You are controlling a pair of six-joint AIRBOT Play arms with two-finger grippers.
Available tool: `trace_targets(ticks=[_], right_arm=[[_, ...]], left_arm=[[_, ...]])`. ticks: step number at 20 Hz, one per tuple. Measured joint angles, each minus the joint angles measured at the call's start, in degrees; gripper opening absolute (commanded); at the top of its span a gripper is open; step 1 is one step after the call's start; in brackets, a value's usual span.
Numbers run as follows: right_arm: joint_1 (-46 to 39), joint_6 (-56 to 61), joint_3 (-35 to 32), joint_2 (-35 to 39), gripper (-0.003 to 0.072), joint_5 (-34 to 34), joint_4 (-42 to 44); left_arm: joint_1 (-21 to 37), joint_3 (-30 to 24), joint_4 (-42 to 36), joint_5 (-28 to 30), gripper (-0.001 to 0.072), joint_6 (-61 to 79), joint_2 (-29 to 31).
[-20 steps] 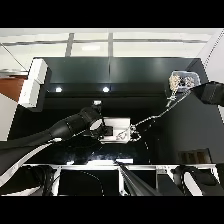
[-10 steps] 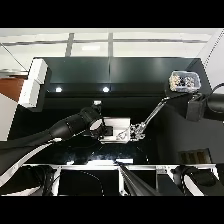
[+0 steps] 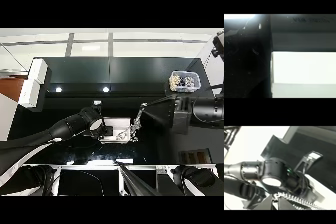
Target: Fold the box and place the chain.
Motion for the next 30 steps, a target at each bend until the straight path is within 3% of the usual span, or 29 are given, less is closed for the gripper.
trace_targets(ticks=[9,19,20,21,22,26,30], right_arm=[[8.02,-0.09,-0.2,-3.52,0.0042,-10.47,2.97],[11.19,6.36,-14.08,-8.5,0.0044,-12.0,-14.67],[11.21,6.97,-15.63,-8.61,0.0189,-12.13,-16.35],[11.21,7.45,-16.72,-8.74,0.0433,-12.17,-17.51],[11.26,7.67,-17.55,-8.76,0.0589,-12.39,-18.29],[8.11,4.0,-17.11,-8.76,0.0598,-10.34,-22.08],[-1.51,-8.11,-17.49,-8.24,0.06,-8.0,-31.87]], left_arm=[[0.0,0.02,0.0,0.0,0.0033,0.0,0.0],[0.0,0.0,0.0,-0.11,0.0033,0.0,0.0],[0.0,0.0,0.0,-0.11,0.0033,0.0,0.0],[0.0,0.0,0.0,-0.11,0.0033,0.0,0.0],[0.0,0.02,0.0,-0.11,0.0033,-0.02,0.0],[0.0,0.0,0.0,-0.11,0.0033,0.0,0.0],[0.0,0.0,0.0,-0.28,0.0033,-0.02,0.0]])
